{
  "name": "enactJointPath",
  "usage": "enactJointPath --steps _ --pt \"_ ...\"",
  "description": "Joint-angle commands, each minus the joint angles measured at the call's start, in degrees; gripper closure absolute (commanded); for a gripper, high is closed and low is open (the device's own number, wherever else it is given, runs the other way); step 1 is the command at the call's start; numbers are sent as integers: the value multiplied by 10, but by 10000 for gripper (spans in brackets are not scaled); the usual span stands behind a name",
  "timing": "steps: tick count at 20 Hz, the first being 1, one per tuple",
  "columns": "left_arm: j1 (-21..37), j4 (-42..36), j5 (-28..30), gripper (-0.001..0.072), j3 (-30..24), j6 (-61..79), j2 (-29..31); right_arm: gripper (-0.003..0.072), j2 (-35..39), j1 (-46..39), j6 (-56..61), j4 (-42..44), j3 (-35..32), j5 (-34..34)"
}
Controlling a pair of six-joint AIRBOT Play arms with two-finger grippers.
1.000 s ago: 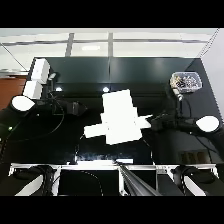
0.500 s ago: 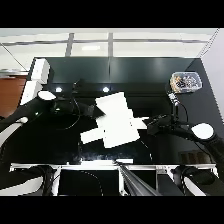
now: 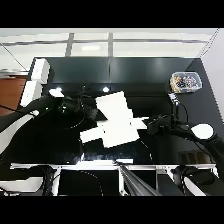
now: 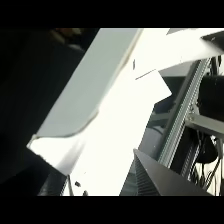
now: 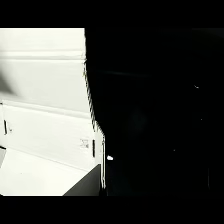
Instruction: Fold the box and place the chain.
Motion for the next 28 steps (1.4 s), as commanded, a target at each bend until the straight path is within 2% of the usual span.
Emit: enactJointPath --steps 1,6,7,9,11,12,13,14,15,16,17,19,21,23,26,28 --pt "-1 15 -11 220 3 43 -5 674 0 0 9 0 0 2" --pt "-4 11 -49 228 15 115 -24 674 0 0 9 0 0 14" --pt "-8 21 -57 264 24 114 -32 674 0 0 9 0 0 14" --pt "-16 33 -56 399 43 114 -42 674 0 0 9 0 0 22" --pt "-25 48 -55 569 60 114 -46 674 0 0 9 0 0 30" --pt "-27 65 -56 593 67 114 -47 674 0 0 9 0 0 30" --pt "-26 82 -59 682 72 113 -47 672 0 0 9 0 0 30" --pt "-25 97 -63 683 77 109 -47 657 0 0 9 -2 0 31" --pt "-22 111 -67 684 81 101 -46 469 0 -7 14 -13 2 37" --pt "-19 118 -77 684 84 101 -46 190 0 -21 41 -34 9 46" --pt "-15 119 -90 685 89 101 -45 65 0 -39 69 -67 23 61" --pt "-14 140 -109 687 92 81 -30 65 0 -85 76 -137 68 117" --pt "-28 160 -105 689 89 69 -1 65 0 -115 76 -178 102 145" --pt "-41 155 -50 689 75 81 41 65 0 -133 67 -184 118 143" --pt "-49 65 74 685 5 237 101 65 0 -136 66 -182 124 113" --pt "-55 70 68 684 -21 334 101 66 0 -136 66 -151 124 96"
